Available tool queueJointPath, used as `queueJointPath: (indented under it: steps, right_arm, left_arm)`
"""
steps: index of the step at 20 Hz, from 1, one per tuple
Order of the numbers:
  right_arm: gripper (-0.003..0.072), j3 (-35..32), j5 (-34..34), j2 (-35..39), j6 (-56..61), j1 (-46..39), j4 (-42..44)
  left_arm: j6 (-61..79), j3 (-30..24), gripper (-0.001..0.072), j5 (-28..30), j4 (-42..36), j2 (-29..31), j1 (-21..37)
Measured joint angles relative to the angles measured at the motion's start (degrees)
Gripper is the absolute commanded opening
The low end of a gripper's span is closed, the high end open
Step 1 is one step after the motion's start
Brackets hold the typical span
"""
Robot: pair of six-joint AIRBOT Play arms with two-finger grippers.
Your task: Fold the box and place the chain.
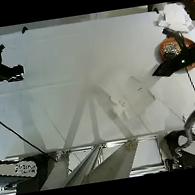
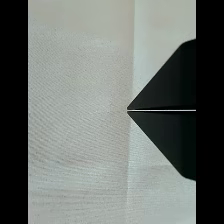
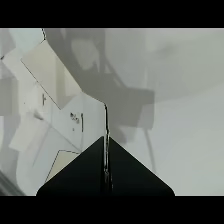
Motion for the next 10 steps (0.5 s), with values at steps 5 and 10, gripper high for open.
queueJointPath:
  steps: [5, 10]
  right_arm:
    - [0.0014, -19.78, -14.51, 18.1, 6.1, 6.23, 1.6]
    - [0.0014, -33.46, -27.71, 34.91, 19.23, 14.62, -0.92]
  left_arm:
    - [0.0, 0.0, 0.0011, 0.0, 0.02, 0.0, 0.0]
    - [0.0, 0.0, 0.0011, 0.0, 0.0, 0.0, 0.0]
